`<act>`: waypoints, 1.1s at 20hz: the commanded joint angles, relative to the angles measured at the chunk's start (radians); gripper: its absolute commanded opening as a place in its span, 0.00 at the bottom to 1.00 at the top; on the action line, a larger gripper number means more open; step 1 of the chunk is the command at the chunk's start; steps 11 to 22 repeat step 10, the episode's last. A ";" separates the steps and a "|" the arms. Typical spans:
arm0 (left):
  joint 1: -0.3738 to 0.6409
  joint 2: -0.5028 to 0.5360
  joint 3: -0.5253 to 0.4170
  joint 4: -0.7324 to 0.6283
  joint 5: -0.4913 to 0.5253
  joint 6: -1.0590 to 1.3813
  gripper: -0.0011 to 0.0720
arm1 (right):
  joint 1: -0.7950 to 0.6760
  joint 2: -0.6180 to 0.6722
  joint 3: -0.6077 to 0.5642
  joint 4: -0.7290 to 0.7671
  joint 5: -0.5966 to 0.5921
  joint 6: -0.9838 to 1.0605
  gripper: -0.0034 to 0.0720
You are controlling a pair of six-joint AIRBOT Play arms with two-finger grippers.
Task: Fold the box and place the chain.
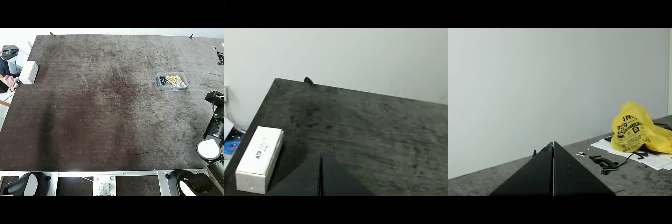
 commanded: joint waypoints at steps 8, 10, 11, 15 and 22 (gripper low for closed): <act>-0.337 0.060 -0.060 -0.179 0.243 0.275 0.02 | 0.001 0.000 0.000 0.000 0.000 0.000 0.06; -0.383 0.060 -0.060 -0.179 0.243 0.323 0.02 | 0.001 0.000 0.000 0.000 0.000 0.000 0.06; -0.383 0.060 -0.060 -0.179 0.243 0.323 0.02 | 0.001 0.000 0.000 0.000 0.000 0.000 0.06; -0.383 0.060 -0.060 -0.179 0.243 0.323 0.02 | 0.001 0.000 0.000 0.000 0.000 0.000 0.06; -0.383 0.060 -0.060 -0.179 0.243 0.323 0.02 | 0.001 0.000 0.000 0.000 0.000 0.000 0.06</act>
